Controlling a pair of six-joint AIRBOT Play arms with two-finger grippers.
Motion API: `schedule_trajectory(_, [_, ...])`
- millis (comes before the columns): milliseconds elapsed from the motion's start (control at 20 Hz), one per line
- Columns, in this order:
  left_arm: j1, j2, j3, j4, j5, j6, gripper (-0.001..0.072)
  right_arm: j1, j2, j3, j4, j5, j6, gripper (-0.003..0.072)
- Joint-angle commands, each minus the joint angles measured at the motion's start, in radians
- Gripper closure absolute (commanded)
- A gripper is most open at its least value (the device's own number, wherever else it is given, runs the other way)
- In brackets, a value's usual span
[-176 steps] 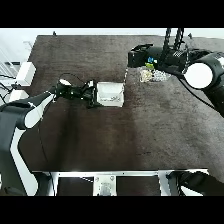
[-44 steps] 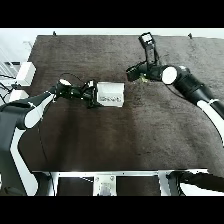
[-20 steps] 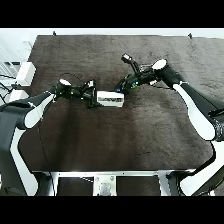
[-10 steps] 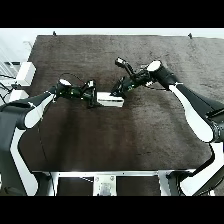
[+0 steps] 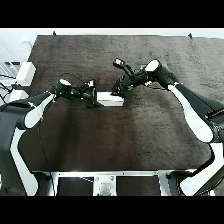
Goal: Fold the box and place the chain.
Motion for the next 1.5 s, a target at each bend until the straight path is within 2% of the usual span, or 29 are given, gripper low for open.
schedule_trajectory(0, [0.001, 0.0, 0.0, 0.002, -0.003, 0.002, 0.0361, 0.005, 0.0, 0.034, 0.008, -0.018, 0.003, 0.0317])
schedule_trajectory(150, [0.001, 0.0, 0.0, 0.002, -0.003, 0.002, 0.0361, 0.014, 0.0, 0.032, -0.016, -0.015, 0.003, 0.0317])
schedule_trajectory(250, [0.001, 0.0, 0.0, 0.002, -0.003, 0.002, 0.0361, 0.025, -0.001, 0.024, -0.093, -0.027, 0.003, 0.0317])
schedule_trajectory(600, [0.001, 0.0, 0.0, 0.002, -0.003, 0.002, 0.0361, 0.031, -0.001, 0.024, -0.137, -0.053, 0.008, 0.0318])
schedule_trajectory(850, [0.001, 0.0, 0.0, 0.002, -0.003, 0.002, 0.0361, 0.031, -0.001, 0.021, -0.139, -0.053, 0.026, 0.0321])
schedule_trajectory(950, [0.001, 0.0, 0.0, 0.002, -0.003, 0.002, 0.0361, 0.034, -0.001, 0.006, -0.139, -0.053, 0.029, 0.035])
schedule_trajectory(1450, [0.001, 0.0, 0.0, 0.002, -0.003, 0.002, 0.0361, 0.055, -0.001, -0.127, -0.067, -0.063, 0.0, 0.038])
